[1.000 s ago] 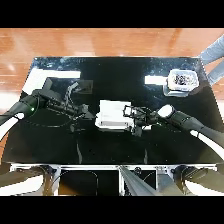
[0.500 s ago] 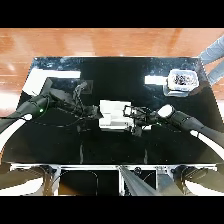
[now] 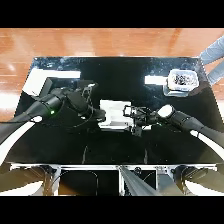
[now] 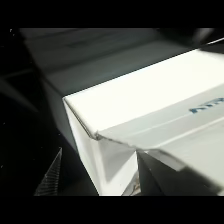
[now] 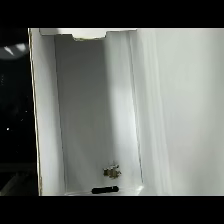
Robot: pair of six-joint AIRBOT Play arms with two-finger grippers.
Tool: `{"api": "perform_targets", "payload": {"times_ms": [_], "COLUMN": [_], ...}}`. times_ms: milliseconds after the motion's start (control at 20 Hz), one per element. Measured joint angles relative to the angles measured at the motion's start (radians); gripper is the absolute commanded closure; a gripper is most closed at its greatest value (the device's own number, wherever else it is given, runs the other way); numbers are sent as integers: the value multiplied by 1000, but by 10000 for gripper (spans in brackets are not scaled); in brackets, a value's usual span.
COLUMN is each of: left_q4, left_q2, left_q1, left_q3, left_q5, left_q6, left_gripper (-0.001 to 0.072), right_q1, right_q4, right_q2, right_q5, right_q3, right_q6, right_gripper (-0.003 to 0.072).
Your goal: Fold the box and place the chain.
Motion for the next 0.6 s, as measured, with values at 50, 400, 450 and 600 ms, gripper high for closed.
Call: {"api": "perform_targets", "payload": {"times_ms": [50,400,450,600], "left_q4": [47,261,286,357], "left_q2": [0,-2,-2,-6], "left_q1": [-27,-166,-177,-196], "left_q3": [8,46,48,51], "left_q5": [-8,-38,-37,-17], "left_q6": [-55,-373,-414,-516], "left_gripper": [173,281,281,301], "right_q1": [0,0,0,0], "right_q4": [0,0,0,0], "right_q2": [0,0,0,0], "right_q5": [0,-2,-2,-2], "right_q3": [0,0,0,0], "right_q6": [0,1,0,0], "right_gripper": [80,80,80,80]}}
